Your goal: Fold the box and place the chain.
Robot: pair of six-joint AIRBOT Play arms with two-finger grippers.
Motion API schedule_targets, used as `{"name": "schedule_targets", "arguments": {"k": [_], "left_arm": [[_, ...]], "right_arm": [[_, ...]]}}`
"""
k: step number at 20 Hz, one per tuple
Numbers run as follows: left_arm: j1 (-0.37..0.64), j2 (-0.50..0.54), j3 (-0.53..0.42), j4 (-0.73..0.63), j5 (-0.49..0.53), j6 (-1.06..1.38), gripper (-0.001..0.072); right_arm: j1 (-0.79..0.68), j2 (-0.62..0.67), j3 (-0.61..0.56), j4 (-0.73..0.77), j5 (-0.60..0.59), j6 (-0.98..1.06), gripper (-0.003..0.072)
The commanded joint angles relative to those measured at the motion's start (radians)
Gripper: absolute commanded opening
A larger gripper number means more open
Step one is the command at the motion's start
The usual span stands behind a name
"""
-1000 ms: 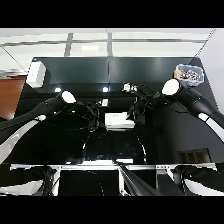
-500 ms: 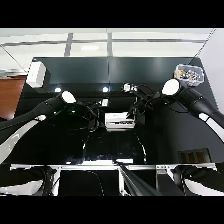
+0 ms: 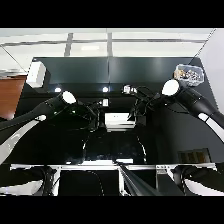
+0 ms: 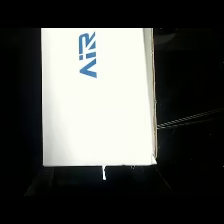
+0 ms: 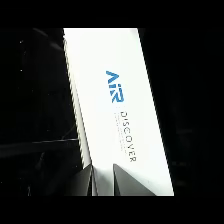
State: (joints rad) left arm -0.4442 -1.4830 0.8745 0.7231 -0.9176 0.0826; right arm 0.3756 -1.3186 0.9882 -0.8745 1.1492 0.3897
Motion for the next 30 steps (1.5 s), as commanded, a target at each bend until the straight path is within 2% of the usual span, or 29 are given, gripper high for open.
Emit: {"name": "schedule_targets", "arguments": {"k": [1, 12, 15, 17, 20, 21, 22, 24, 25, 28, 30], "left_arm": [[0.000, 0.000, 0.001, 0.001, -0.003, 0.000, 0.0447], [0.000, 0.000, 0.001, 0.001, -0.003, 0.000, 0.0447], [0.000, 0.000, 0.001, 0.001, -0.003, 0.000, 0.0446], [0.000, 0.000, 0.001, 0.001, -0.003, 0.000, 0.0447], [0.000, 0.000, 0.001, 0.001, -0.003, 0.000, 0.0447], [0.000, 0.000, 0.001, 0.001, -0.003, 0.000, 0.0447], [0.000, 0.000, 0.001, 0.001, -0.003, 0.000, 0.0447], [0.000, 0.000, 0.002, 0.001, -0.006, 0.000, 0.0447], [0.000, 0.000, 0.002, 0.001, -0.006, 0.000, 0.0447], [0.000, 0.000, 0.005, 0.001, -0.006, 0.000, 0.0446], [0.000, 0.000, 0.006, 0.001, -0.006, 0.000, 0.0447]], "right_arm": [[0.001, 0.000, 0.000, 0.006, -0.005, -0.002, 0.0144], [0.002, -0.002, -0.050, 0.008, -0.008, -0.001, 0.0145], [-0.001, 0.024, -0.049, 0.008, 0.031, 0.008, 0.0144], [-0.016, 0.056, -0.049, 0.005, 0.064, 0.096, 0.0144], [-0.101, 0.077, -0.051, 0.016, 0.166, 0.354, 0.0114], [-0.140, 0.077, -0.065, 0.059, 0.192, 0.439, 0.0111], [-0.177, 0.077, -0.089, 0.164, 0.215, 0.474, 0.0009], [-0.232, 0.075, -0.161, 0.474, 0.206, 0.433, 0.0005], [-0.238, 0.072, -0.197, 0.576, 0.160, 0.416, 0.0004], [-0.203, 0.037, -0.238, 0.609, -0.016, 0.490, 0.0007], [-0.155, -0.007, -0.238, 0.611, -0.070, 0.497, 0.0008]]}}
